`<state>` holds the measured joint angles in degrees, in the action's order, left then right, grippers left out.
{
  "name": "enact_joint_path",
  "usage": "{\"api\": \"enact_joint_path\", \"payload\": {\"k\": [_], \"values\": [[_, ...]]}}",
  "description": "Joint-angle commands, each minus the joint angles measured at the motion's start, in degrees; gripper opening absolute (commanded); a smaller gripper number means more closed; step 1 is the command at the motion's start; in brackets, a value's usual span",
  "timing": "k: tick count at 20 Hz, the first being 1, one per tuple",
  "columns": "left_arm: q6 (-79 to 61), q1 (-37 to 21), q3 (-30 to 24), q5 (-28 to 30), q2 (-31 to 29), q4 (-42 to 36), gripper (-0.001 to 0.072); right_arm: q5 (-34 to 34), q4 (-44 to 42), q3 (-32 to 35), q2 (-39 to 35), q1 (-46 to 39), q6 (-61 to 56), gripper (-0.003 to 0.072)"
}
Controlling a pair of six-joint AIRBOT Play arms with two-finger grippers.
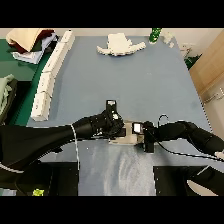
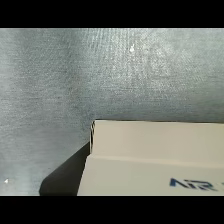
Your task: Fold the box.
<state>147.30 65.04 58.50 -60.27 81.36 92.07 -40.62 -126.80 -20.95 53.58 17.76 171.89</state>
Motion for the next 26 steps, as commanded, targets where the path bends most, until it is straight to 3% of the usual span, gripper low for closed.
{"api": "enact_joint_path", "payload": {"k": [1,6,7,8,9,14,18,26], "values": [[1.38,0.66,0.13,-0.90,0.13,-0.07,0.0012,0.07,-0.02,-0.04,0.00,0.07,0.07,0.0512],[1.38,0.70,0.70,-1.49,0.07,-0.46,0.0015,0.07,-0.02,-0.04,0.00,0.07,0.07,0.0512],[0.31,0.70,1.05,-1.53,0.07,-0.44,0.0118,0.07,-0.02,-0.04,0.00,0.07,0.07,0.0511],[0.39,0.70,1.36,-1.70,0.07,-0.31,0.0395,0.07,-0.02,-0.04,0.00,0.07,0.07,0.0512],[0.42,0.66,1.60,-1.84,0.07,-0.28,0.0474,0.04,-0.02,-0.04,0.02,0.07,0.07,0.0511],[0.39,0.63,2.05,-2.69,0.07,-0.28,0.0474,0.07,-0.02,-0.04,0.00,0.07,0.07,0.0512],[-2.95,0.63,5.62,-13.09,-2.34,-0.26,0.0475,0.07,-0.02,-0.04,0.00,0.07,0.07,0.0511],[-4.33,0.72,7.43,-29.07,-17.35,0.52,0.0470,0.07,-0.02,-0.04,0.00,0.07,0.07,0.0512]]}}
